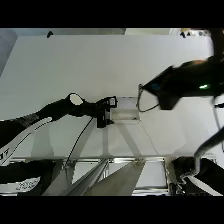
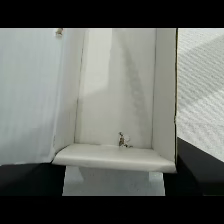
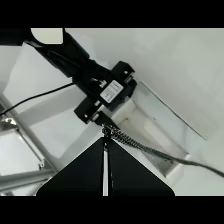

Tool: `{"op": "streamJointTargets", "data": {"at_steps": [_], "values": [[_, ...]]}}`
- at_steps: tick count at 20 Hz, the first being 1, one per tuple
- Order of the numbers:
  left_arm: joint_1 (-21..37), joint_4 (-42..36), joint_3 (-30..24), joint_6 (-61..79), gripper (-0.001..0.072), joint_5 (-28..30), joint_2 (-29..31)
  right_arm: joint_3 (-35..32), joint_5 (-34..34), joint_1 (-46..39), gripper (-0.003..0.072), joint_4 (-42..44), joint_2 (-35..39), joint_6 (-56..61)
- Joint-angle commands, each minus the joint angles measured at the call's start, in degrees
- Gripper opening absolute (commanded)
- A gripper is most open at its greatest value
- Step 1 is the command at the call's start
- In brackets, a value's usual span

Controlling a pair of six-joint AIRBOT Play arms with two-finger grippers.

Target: Fold the box and place the chain.

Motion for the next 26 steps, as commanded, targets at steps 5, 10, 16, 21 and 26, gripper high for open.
{"op": "streamJointTargets", "data": {"at_steps": [5,10,16,21,26], "values": [[0.0,0.0,0.0,0.0,0.0393,0.0,0.0,-16.1,-14.1,4.1,0.0018,-1.6,-7.4,1.1],[0.0,0.0,0.0,0.0,0.0393,0.0,0.0,-26.1,-23.0,4.1,0.0018,-0.5,-12.4,1.3],[0.0,0.0,0.0,0.0,0.0393,0.0,0.0,-28.4,-25.7,4.1,0.0019,-0.1,-18.6,1.2],[0.0,0.0,0.0,0.0,0.0393,0.0,0.0,-27.3,-20.7,4.0,0.024,0.0,-17.5,1.0],[0.0,0.0,0.0,0.0,0.0393,0.0,0.0,-20.1,-11.6,4.0,0.0237,-17.8,-8.5,2.8]]}}
